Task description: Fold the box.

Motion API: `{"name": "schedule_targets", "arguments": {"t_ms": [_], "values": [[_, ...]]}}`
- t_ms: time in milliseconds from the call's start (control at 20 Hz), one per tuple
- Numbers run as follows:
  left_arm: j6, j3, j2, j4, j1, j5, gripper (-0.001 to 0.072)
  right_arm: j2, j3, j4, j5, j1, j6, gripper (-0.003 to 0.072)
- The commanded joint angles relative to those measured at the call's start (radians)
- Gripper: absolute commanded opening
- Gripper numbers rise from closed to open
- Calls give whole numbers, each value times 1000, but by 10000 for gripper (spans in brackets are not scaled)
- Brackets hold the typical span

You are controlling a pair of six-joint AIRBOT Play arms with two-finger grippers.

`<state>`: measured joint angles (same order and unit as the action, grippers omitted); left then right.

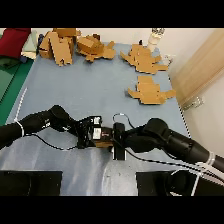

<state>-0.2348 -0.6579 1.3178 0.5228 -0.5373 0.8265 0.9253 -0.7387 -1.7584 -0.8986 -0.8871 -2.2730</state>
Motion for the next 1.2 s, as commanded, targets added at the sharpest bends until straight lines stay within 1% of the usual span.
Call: {"name": "schedule_targets", "arguments": {"t_ms": [0, 50, 100, 150, 250, 300, 350, 400, 500, 550, 650, 700, 750, 800, 950, 1150], "values": [[0, 0, 0, 1, 1, -5, 440, -80, -45, 97, -13, 3, 210, 382], [0, 0, 0, 1, 1, -5, 440, -109, -50, 130, -13, 3, 310, 310], [0, 0, 0, 1, 1, -5, 440, -138, -49, 169, -13, 3, 452, 144], [0, 0, 0, 1, 1, -6, 440, -166, -49, 210, -20, 9, 642, 5], [0, 0, 0, 1, 1, -15, 440, -213, -26, 264, -21, 23, 994, 3], [0, 0, 0, 1, 1, -16, 440, -235, 9, 285, 2, 22, 1160, 2], [0, 0, 0, 1, 1, -16, 440, -254, 55, 282, 50, 22, 1299, 2], [0, 0, 0, 1, 1, -16, 440, -269, 117, 251, 127, 20, 1421, 2], [0, 0, 0, 1, 1, -16, 440, -272, 246, 130, 314, 19, 1577, 2], [0, 0, 0, 1, 1, -16, 440, -264, 310, 58, 411, 19, 1616, 2], [0, 0, 0, 1, 1, -16, 440, -244, 428, -134, 639, 14, 1637, 2], [0, 0, 0, 1, 1, -16, 440, -241, 460, -184, 729, 1, 1637, 2], [0, 0, 0, 1, 1, -15, 440, -241, 472, -191, 779, -13, 1638, 2], [0, 0, 0, 1, 1, -15, 440, -240, 471, -191, 795, -26, 1638, 2], [0, 0, 0, 1, 1, -16, 440, -225, 470, -191, 788, -29, 1638, 2], [0, 0, 0, 0, 1, -16, 440, -168, 470, -191, 789, -29, 1649, 2]]}}
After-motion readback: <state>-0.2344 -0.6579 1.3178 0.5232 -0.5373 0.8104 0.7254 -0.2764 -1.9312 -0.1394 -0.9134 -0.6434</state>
